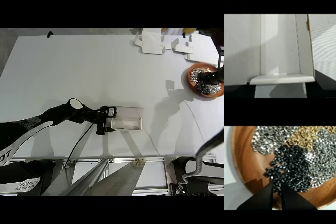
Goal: Fold the box and place the chain.
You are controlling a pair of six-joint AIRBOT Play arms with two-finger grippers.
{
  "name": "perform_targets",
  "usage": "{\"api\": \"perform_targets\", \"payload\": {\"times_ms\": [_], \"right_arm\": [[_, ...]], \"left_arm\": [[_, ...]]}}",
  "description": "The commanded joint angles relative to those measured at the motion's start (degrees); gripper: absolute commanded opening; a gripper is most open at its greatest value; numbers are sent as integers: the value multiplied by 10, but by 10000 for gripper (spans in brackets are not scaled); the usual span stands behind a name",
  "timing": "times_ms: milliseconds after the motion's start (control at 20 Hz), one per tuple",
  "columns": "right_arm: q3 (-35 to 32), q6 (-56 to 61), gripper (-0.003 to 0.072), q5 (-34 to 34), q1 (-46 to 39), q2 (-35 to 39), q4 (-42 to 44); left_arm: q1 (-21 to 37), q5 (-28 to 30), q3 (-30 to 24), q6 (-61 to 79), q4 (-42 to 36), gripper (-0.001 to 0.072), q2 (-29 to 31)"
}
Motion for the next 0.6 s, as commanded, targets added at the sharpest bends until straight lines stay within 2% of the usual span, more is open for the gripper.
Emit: {"api": "perform_targets", "payload": {"times_ms": [0, 250, 450, 550], "right_arm": [[0, -2, 132, -11, -30, -28, 13], [0, -2, 132, -1, -39, -42, 52], [0, -2, 139, 17, -40, -56, 46], [0, -2, 182, 17, -40, -56, 46]], "left_arm": [[0, 0, 0, 0, 0, 129, 0], [0, 0, 0, 0, 0, 129, 0], [0, 0, 0, 0, 0, 129, 0], [0, 0, 0, 0, 0, 129, 0]]}}
